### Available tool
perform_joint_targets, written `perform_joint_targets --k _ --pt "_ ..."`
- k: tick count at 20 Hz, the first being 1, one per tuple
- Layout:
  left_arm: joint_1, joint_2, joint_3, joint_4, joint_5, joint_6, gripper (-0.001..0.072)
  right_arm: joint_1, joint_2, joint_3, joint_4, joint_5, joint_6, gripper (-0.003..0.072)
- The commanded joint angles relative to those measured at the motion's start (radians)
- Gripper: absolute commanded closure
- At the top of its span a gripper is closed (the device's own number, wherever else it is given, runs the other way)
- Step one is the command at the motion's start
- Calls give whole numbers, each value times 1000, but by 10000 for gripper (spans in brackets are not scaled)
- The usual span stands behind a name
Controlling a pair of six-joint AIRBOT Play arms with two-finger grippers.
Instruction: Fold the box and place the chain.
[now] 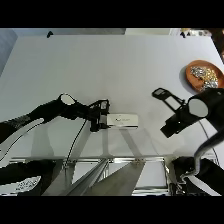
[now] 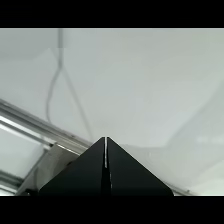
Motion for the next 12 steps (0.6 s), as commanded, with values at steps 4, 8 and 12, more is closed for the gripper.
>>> perform_joint_targets --k 4,8,12 --pt "1 0 0 0 -3 0 435 -180 30 -16 -25 -101 20 664" --pt "1 0 0 0 -8 0 435 -204 30 -16 -31 -114 19 664" --pt "1 0 0 0 -10 0 435 -211 30 -16 -29 -118 31 663"
